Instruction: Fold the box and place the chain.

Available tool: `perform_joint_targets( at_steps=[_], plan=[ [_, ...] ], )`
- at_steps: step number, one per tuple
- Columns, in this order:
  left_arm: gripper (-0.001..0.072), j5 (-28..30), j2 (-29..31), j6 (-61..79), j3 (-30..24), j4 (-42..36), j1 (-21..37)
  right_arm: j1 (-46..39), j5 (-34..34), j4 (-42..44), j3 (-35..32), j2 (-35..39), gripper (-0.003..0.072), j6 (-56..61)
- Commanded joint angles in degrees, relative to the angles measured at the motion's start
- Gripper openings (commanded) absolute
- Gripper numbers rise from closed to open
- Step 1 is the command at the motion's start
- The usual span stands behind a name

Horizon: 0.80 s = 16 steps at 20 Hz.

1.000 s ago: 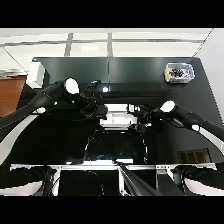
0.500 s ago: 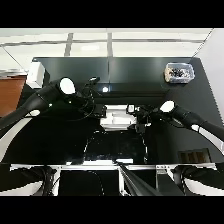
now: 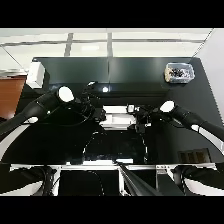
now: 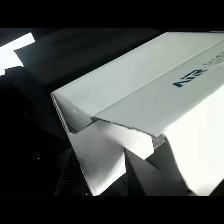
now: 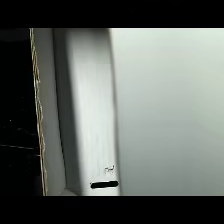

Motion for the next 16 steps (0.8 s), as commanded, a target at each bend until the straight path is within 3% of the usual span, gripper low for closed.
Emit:
perform_joint_targets(
  at_steps=[1,6,11,16],
  plan=[
    [0.0408,1.2,2.1,1.7,-0.3,-0.2,0.2,0.0,0.0,0.0,0.0,0.0,0.0338,0.0],
    [0.0408,3.6,3.3,1.8,-3.8,-1.1,0.2,0.0,0.0,0.0,0.0,0.0,0.0338,0.0],
    [0.0408,8.5,5.4,6.9,-9.7,-7.6,0.2,0.0,0.0,0.0,0.0,0.0,0.0338,0.0],
    [0.0408,9.4,6.9,9.1,-9.9,-8.2,0.2,0.0,0.0,0.0,0.0,0.0,0.0338,0.0]
  ],
)
